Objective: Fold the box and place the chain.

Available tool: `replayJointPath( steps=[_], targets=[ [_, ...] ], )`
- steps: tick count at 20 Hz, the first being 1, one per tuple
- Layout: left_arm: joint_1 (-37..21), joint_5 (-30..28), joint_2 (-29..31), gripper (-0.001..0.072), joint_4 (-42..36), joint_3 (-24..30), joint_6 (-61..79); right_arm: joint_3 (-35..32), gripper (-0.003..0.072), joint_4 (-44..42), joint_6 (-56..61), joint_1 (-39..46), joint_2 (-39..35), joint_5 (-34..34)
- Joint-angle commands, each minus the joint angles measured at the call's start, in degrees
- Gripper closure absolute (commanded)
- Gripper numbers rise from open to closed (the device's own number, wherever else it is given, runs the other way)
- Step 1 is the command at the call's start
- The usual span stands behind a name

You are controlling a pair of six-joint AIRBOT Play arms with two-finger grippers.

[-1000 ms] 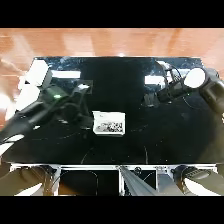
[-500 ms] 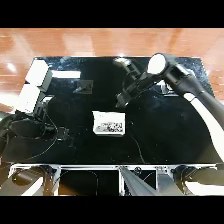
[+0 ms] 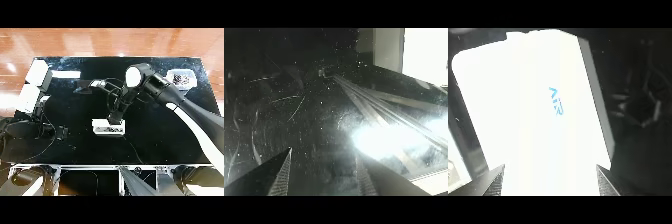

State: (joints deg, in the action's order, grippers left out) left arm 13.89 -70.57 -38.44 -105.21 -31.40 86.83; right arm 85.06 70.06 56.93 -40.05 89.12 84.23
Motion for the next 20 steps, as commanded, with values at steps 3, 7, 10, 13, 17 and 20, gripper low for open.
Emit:
replayJointPath(
  steps=[3,7,10,13,17,20],
  targets=[
    [-0.1,3.1,0.1,0.0198,0.0,0.1,0.2,0.0,-0.0032,13.2,5.1,-5.5,0.1,0.3],
    [-0.1,4.0,0.1,0.0199,0.0,0.1,0.2,-1.3,-0.0032,14.0,6.8,-8.1,-0.1,1.8],
    [-0.1,4.0,0.1,0.0199,0.0,0.1,0.2,-2.6,-0.0032,14.0,7.7,-9.0,-0.5,2.3],
    [-0.1,4.6,0.1,0.0198,-0.1,0.1,0.2,-3.1,-0.0033,13.9,7.8,-10.0,-0.5,2.1],
    [-0.1,5.2,0.1,0.0198,-0.1,0.1,0.2,-3.1,-0.0034,13.1,6.9,-10.8,-0.5,-1.1],
    [-0.1,5.2,0.1,0.0199,-0.1,0.1,0.2,-3.1,-0.0034,13.2,4.0,-10.7,-0.4,-4.4]
  ],
)
